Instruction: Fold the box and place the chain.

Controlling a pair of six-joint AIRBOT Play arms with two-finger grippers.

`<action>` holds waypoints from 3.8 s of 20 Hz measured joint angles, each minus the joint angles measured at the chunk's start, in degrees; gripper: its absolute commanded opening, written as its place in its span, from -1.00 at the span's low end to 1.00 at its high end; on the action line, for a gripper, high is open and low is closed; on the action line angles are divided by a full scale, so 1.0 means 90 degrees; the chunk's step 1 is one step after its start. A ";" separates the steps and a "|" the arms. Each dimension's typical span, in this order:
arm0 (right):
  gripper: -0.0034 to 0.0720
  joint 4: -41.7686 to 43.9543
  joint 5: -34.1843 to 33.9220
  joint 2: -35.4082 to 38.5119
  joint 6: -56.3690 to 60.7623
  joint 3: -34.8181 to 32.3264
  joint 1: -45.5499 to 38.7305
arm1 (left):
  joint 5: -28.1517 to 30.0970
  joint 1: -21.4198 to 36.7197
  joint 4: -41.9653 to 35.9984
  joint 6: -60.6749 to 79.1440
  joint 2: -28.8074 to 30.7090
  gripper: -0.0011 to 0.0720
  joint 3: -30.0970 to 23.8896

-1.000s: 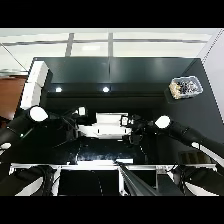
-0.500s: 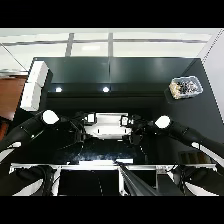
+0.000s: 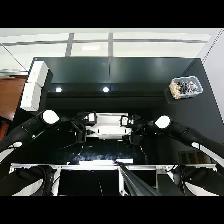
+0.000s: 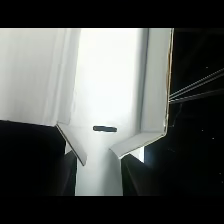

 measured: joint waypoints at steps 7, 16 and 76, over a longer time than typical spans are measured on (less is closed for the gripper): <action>0.47 0.0000 0.0000 0.0000 -0.0002 0.0000 0.0000 | -0.0034 -0.0002 -0.0287 0.0027 -0.0002 -0.30 0.0000; 0.47 0.0000 0.0005 0.0000 -0.0002 0.0000 0.0002 | 0.0121 -0.0289 -0.0731 0.0073 -0.0143 -0.37 0.0000; 0.47 0.0000 0.0002 0.0000 -0.0002 0.0000 0.0000 | -0.1588 0.2159 -0.1377 -0.7337 -0.0610 0.96 -0.0172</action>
